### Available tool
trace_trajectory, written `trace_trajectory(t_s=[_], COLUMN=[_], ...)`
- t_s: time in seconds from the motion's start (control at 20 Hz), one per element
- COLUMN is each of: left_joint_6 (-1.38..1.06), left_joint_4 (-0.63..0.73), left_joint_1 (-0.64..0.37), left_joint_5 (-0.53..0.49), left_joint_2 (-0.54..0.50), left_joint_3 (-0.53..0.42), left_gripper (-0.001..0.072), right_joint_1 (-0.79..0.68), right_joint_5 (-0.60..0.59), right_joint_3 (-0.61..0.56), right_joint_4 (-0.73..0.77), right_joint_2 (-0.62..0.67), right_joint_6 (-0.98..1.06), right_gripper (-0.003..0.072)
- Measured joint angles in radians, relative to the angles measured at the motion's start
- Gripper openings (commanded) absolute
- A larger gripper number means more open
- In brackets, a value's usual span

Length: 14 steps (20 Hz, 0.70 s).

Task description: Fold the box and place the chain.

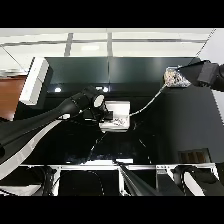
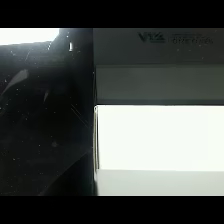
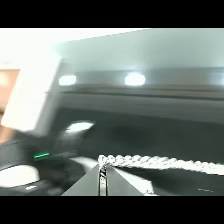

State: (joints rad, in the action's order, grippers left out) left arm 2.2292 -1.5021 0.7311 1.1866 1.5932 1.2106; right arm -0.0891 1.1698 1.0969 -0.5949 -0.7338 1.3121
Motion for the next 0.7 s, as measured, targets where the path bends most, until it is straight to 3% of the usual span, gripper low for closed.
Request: trace_trajectory(t_s=[0.4, 0.7], left_joint_6=[0.000, 0.000], left_joint_4=[0.000, 0.000], left_joint_1=[0.000, 0.000], left_joint_5=[0.000, 0.001], left_joint_2=[0.000, 0.000], left_joint_3=[0.000, 0.000], left_gripper=[0.0031, 0.0031], right_joint_1=[0.285, 0.438], right_joint_5=[-0.087, -0.124], right_joint_3=[-0.002, -0.041], right_joint_4=[0.117, -0.021], right_joint_2=[-0.050, -0.156], right_joint_6=[0.006, 0.047], right_gripper=[0.0017, 0.0018])
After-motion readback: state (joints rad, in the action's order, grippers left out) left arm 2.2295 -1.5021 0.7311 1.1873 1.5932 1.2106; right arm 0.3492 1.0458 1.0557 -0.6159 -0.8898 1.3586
